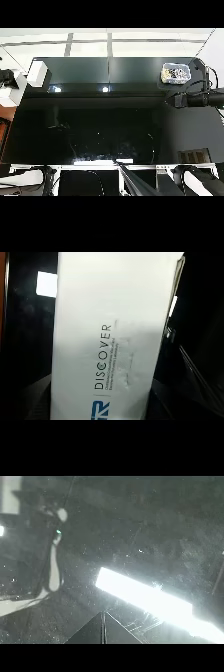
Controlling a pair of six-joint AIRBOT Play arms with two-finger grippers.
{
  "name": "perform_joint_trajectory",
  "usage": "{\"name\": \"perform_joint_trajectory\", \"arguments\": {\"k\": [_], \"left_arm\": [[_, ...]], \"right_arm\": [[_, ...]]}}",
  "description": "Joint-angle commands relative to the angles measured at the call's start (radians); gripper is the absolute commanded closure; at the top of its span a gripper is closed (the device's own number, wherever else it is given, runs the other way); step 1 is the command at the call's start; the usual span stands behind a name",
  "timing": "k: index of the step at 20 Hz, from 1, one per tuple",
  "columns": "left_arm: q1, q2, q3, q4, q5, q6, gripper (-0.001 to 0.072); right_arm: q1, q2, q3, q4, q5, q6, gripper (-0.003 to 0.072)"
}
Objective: Fold the box and place the chain.
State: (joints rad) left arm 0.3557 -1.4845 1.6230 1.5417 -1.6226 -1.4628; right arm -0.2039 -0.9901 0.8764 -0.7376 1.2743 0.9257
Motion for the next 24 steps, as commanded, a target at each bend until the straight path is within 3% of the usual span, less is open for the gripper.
{"name": "perform_joint_trajectory", "arguments": {"k": [1, 8, 13, 17, 21, 22, 23, 24], "left_arm": [[0.062, -0.106, 0.001, -0.018, 0.048, 0.023, 0.0437], [0.058, -0.268, 0.005, -0.119, 0.226, 0.098, 0.0436], [0.058, -0.288, 0.014, -0.120, 0.344, 0.129, 0.0436], [0.052, -0.299, 0.014, -0.199, 0.348, 0.198, 0.0415], [0.010, -0.304, 0.014, -0.181, 0.372, 0.203, 0.0414], [0.000, -0.306, 0.014, -0.165, 0.386, 0.193, 0.0289], [-0.008, -0.307, 0.014, -0.134, 0.394, 0.149, 0.0029], [-0.016, -0.306, 0.019, -0.073, 0.401, 0.083, 0.0002]], "right_arm": [[0.000, 0.001, 0.001, 0.000, -0.013, 0.021, 0.0673], [0.000, 0.001, 0.001, 0.000, -0.092, 0.063, 0.0673], [0.000, 0.001, 0.001, 0.001, -0.098, 0.063, 0.0673], [0.000, 0.001, 0.001, 0.002, -0.121, 0.067, 0.0673], [0.000, 0.001, 0.001, 0.002, -0.123, 0.077, 0.0673], [0.000, 0.001, 0.001, 0.002, -0.123, 0.085, 0.0673], [0.000, 0.001, 0.001, 0.003, -0.121, 0.089, 0.0673], [0.000, 0.001, 0.001, 0.003, -0.112, 0.089, 0.0673]]}}
